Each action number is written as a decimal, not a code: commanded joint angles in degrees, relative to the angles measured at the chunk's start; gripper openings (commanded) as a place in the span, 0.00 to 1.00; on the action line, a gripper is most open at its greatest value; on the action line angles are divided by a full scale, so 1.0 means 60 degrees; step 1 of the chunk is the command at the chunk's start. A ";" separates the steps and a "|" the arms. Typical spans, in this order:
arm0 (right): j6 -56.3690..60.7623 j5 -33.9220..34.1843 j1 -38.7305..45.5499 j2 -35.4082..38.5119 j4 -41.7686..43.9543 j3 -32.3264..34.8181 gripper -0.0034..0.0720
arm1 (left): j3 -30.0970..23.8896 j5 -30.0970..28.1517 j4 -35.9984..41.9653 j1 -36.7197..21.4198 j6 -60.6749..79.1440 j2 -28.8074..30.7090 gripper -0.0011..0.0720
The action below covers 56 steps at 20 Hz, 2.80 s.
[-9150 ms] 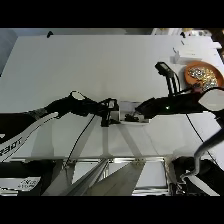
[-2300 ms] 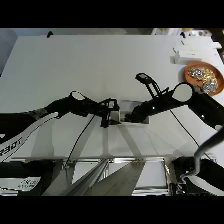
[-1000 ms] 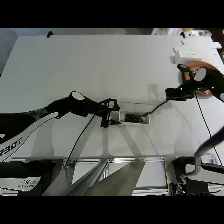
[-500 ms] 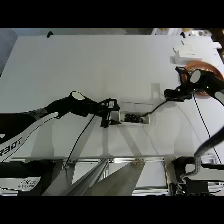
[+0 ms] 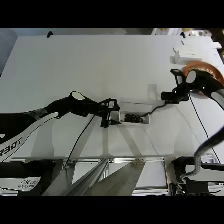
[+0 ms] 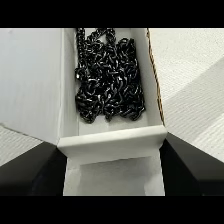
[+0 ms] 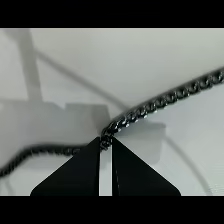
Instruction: Fold the box and place the chain.
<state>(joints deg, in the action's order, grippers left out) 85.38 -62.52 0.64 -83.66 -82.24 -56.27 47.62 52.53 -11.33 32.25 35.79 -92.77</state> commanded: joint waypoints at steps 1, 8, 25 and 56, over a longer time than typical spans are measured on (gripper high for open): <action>-0.0062 -0.0648 -0.0226 0.0933 -0.0040 -0.0015 0.06 | 0.0004 0.0000 -0.0004 -0.0004 0.0000 0.0000 0.16; -0.1588 -0.2419 -0.0229 0.4193 0.2867 -0.0015 0.07 | 0.0004 0.0004 -0.0004 -0.0004 0.0000 0.0000 0.16; -0.2055 -0.0135 -0.4754 0.5934 0.4459 0.0331 0.07 | 0.0004 0.0000 0.0000 -0.0004 0.0000 0.0000 0.16; -0.0943 0.1606 -0.1075 0.2484 -0.0157 0.1654 0.40 | 0.0004 0.0000 0.0000 -0.0004 0.0000 0.0004 0.16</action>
<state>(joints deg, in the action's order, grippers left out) 77.73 -53.74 -4.86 -66.46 -78.15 -47.09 47.62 52.56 -11.31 32.25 35.77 -92.77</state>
